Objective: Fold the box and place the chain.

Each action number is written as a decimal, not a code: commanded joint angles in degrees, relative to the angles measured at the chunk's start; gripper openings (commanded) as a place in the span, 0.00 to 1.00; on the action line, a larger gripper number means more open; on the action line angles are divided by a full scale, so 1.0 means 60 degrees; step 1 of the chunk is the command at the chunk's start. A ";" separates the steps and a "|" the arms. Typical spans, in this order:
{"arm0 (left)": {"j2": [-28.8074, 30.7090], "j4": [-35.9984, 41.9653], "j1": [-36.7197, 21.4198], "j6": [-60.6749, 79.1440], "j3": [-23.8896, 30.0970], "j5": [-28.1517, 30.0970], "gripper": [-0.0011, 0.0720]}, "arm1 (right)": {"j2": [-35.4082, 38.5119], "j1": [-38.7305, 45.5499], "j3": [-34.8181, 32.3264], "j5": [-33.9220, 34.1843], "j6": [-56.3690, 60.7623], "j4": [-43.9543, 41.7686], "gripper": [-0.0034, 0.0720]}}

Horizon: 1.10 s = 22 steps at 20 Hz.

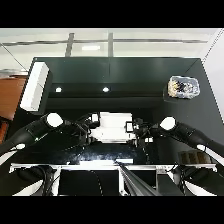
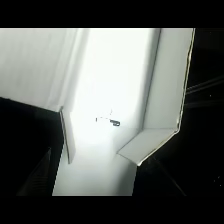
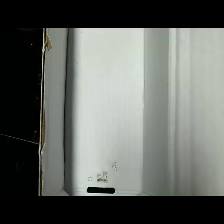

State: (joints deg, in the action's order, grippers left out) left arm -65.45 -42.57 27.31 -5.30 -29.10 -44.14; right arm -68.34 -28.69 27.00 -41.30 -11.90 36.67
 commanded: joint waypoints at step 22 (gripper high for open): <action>-0.0087 0.2124 0.0109 0.1453 0.0007 -0.0164 0.21 | -0.0004 -0.0007 -0.0007 -0.0004 0.0000 -0.0004 0.50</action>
State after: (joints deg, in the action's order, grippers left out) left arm -65.93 -32.08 27.97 3.03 -29.08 -44.95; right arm -68.34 -28.69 27.00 -41.32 -11.88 36.64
